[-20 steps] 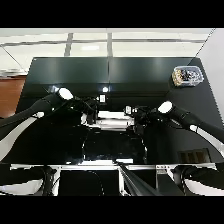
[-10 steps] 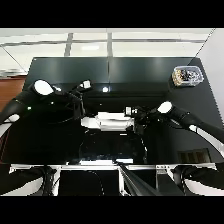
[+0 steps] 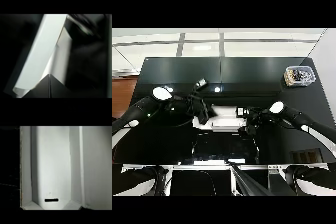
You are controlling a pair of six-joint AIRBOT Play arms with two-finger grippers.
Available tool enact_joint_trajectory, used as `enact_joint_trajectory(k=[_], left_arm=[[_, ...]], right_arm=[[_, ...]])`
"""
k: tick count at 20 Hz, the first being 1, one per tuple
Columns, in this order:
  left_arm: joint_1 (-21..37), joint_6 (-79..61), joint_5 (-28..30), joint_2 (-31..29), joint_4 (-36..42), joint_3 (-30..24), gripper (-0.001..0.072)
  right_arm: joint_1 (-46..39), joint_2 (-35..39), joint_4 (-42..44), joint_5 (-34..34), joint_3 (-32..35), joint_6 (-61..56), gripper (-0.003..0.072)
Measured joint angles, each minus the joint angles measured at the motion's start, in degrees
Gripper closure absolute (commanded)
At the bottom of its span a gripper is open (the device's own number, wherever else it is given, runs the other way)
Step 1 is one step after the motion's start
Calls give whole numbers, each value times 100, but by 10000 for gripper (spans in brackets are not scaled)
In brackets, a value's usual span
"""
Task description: Fold the box and place the chain.
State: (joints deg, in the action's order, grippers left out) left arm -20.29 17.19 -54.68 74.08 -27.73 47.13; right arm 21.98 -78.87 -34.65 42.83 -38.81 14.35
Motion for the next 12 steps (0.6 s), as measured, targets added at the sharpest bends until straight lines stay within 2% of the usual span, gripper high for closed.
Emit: enact_joint_trajectory(k=[2,4,9,12], left_arm=[[-22,-186,793,125,234,-15,681],[-31,-232,1123,328,205,-22,681],[-35,-61,946,890,57,-28,682],[-4,15,859,988,-81,42,683]], right_arm=[[0,0,2,0,0,2,385],[0,0,4,0,2,4,385],[0,0,4,13,2,15,385],[2,0,2,15,2,15,385]])
